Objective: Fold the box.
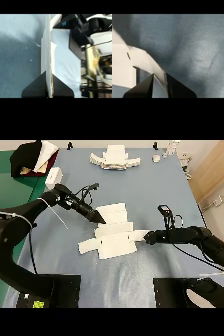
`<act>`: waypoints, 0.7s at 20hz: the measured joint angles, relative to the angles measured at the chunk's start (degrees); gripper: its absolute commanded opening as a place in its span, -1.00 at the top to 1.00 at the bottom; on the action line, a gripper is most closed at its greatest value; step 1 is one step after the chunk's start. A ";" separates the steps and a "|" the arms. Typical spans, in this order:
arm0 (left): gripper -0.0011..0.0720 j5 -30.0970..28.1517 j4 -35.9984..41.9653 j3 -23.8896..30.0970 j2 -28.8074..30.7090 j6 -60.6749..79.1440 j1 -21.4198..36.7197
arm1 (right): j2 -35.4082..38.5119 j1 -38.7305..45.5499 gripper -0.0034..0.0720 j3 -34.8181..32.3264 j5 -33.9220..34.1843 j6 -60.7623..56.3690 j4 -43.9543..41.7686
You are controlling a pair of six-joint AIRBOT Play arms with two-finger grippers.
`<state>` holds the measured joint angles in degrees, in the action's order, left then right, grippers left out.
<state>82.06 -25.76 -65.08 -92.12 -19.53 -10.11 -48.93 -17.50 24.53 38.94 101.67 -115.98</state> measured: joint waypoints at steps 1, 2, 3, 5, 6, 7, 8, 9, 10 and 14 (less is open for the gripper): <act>0.95 -1.44 -0.59 0.90 1.88 1.57 -0.66 | 0.00 0.02 -0.47 1.20 -0.76 -1.33 1.44; 0.95 -3.04 -1.18 2.19 3.82 3.41 -1.40 | 0.00 0.20 -0.47 2.69 -1.49 -2.60 2.45; 0.95 -4.79 -1.42 3.50 5.57 5.09 -2.16 | 0.00 0.59 -0.47 4.17 -2.08 -3.93 3.41; 0.95 -8.68 -1.88 6.69 9.33 8.52 -4.15 | 0.00 1.60 -0.47 7.17 -2.78 -6.49 5.25; 0.95 -11.08 -2.05 8.46 11.30 10.25 -5.40 | -0.02 2.03 -0.47 8.50 -3.04 -7.48 5.99; 0.95 -13.38 -2.19 10.19 13.16 11.80 -6.64 | 0.00 2.34 -0.47 9.49 -3.13 -8.17 6.45; 0.95 -15.91 -2.16 12.04 15.17 13.38 -8.17 | 0.00 2.62 -0.47 10.32 -3.39 -8.74 6.80; 0.95 -18.40 -2.23 13.77 16.98 14.84 -9.70 | 0.00 2.80 -0.47 10.86 -3.39 -9.09 6.86; 0.95 -21.18 -2.23 15.47 18.97 16.44 -11.32 | -0.02 2.86 -0.47 11.28 -3.37 -9.46 6.95; 0.95 -32.39 -0.63 21.33 25.05 22.16 -16.83 | -0.02 3.19 -0.47 12.09 -3.06 -11.30 7.08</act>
<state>49.67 -26.39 -43.75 -67.07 2.63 -26.94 -48.95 -14.31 36.62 35.88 90.37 -108.90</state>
